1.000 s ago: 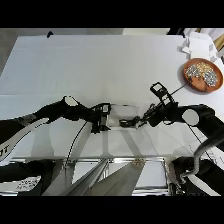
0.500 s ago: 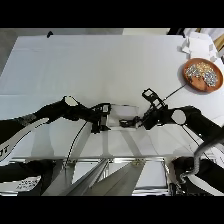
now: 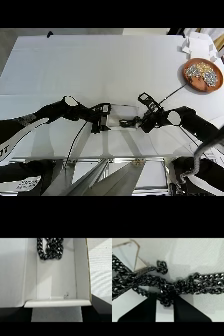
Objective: Fold the box and place the chain.
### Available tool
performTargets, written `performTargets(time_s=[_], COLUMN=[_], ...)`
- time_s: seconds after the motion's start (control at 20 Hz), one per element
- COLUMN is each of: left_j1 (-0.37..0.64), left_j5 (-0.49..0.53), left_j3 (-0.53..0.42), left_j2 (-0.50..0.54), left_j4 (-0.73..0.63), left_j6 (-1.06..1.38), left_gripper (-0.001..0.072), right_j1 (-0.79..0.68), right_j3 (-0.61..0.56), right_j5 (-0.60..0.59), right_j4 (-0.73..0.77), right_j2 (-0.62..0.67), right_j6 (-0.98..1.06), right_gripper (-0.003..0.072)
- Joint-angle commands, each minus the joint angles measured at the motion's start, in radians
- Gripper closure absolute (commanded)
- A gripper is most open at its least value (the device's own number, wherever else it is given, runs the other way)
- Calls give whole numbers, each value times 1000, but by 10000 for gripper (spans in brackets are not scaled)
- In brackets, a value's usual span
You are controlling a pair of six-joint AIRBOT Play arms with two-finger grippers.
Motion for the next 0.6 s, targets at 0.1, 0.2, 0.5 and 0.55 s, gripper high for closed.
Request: performTargets(time_s=[0.1, 0.2, 0.5, 0.55], left_j1=[1, 1, 1, 1], left_j5=[0, 0, 0, 0], left_j3=[0, 0, 0, 0], left_j2=[1, 1, 1, 1], left_j4=[0, 0, 0, 0], left_j6=[0, 0, 0, 0], left_gripper=[502, 502, 502, 502], right_j1=[2, 2, 2, 2], right_j3=[0, 0, 0, 0], right_j5=[-29, -6, 98, 134], right_j4=[-7, -6, -12, -12], right_j2=[-31, -29, 147, 196], right_j6=[30, 31, 52, 52], right_gripper=[664, 666, 666, 666])
